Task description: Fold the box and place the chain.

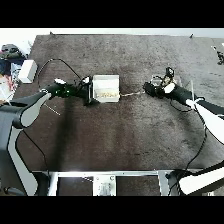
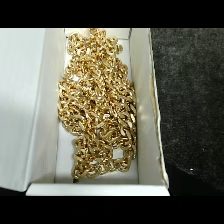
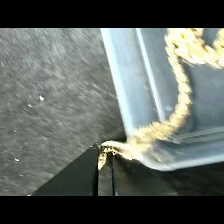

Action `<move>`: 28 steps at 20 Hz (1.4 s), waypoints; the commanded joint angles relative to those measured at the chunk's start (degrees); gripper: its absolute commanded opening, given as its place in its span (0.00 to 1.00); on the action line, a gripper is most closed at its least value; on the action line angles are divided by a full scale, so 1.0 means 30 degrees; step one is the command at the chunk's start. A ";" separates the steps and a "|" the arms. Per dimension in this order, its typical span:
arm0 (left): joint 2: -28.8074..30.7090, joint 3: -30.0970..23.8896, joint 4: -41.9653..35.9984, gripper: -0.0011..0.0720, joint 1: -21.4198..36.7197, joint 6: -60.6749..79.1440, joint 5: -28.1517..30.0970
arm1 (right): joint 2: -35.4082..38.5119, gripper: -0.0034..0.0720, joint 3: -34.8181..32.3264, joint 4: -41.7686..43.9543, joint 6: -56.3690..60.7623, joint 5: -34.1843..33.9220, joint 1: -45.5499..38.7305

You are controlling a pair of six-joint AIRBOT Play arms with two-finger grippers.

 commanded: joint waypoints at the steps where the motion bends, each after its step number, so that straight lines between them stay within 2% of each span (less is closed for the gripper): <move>1: -0.0007 0.0015 0.0000 0.49 0.0022 0.0007 0.0000 | -0.0189 0.06 0.0386 0.0204 -0.0029 0.0474 0.0393; 5: -0.0007 0.0015 0.0000 0.49 0.0022 0.0007 0.0000 | 0.2419 0.06 0.0386 0.0189 -0.1086 0.1865 0.1872; 8: -0.0007 0.0015 0.0000 0.49 0.0022 0.0007 0.0000 | 0.5013 0.06 0.0386 0.0204 -0.1727 0.1996 0.3446; 13: -0.0007 0.0015 0.0000 0.49 0.0022 0.0007 0.0000 | 0.7737 0.06 0.0415 0.0226 -0.1712 0.0197 0.6120; 18: -0.0007 0.0015 0.0000 0.49 0.0022 0.0007 0.0007 | 0.7817 0.06 0.1792 0.0189 -0.1982 -0.0379 0.7890; 28: -0.0007 0.0015 0.0000 0.49 0.0022 0.0007 0.0007 | 0.7606 0.06 0.1821 0.0933 -0.1996 -0.2623 0.9653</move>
